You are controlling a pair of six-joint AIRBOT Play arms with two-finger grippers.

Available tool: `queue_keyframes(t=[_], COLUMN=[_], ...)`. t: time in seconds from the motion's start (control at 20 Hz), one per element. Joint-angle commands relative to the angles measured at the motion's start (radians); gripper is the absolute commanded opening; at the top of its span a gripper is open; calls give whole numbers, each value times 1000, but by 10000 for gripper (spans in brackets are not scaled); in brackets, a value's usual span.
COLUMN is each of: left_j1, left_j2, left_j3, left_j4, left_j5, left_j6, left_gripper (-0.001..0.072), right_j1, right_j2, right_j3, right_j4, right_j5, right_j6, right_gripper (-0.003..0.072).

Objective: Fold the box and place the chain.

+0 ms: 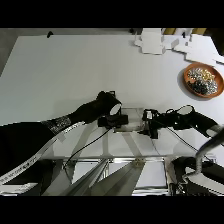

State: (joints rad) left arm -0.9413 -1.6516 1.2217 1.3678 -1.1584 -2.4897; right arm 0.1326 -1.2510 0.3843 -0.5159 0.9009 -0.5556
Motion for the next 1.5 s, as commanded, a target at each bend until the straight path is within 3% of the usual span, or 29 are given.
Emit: queue_keyframes(t=[0.0,0.15,0.25,0.65,0.7,0.9,0.95,1.0,1.05,1.1,1.45], left_j1=[1,1,1,-9,-9,-6,-5,-5,-5,-2,31], left_j2=[1,1,1,-28,-30,-29,-28,-26,-22,-15,79], left_j3=[0,0,0,0,0,0,0,0,0,0,0], left_j4=[17,17,20,19,16,16,16,16,14,14,21], left_j5=[-25,-26,-26,-38,-38,-47,-47,-48,-55,-68,-95], left_j6=[2,2,2,1,2,1,1,2,3,9,175], left_gripper=[269,265,179,126,2,3,27,134,314,430,453], right_j1=[0,0,0,0,0,0,0,0,0,0,0], right_j2=[0,0,0,0,0,0,0,0,0,0,0], right_j3=[0,0,0,0,0,0,0,0,0,0,0], right_j4=[0,0,0,0,0,0,0,0,0,0,0], right_j5=[0,0,0,0,0,0,0,0,0,0,1], right_j6=[0,0,0,0,0,0,0,0,0,0,0], right_gripper=[316,316,316,316,316,316,316,316,316,316,316])
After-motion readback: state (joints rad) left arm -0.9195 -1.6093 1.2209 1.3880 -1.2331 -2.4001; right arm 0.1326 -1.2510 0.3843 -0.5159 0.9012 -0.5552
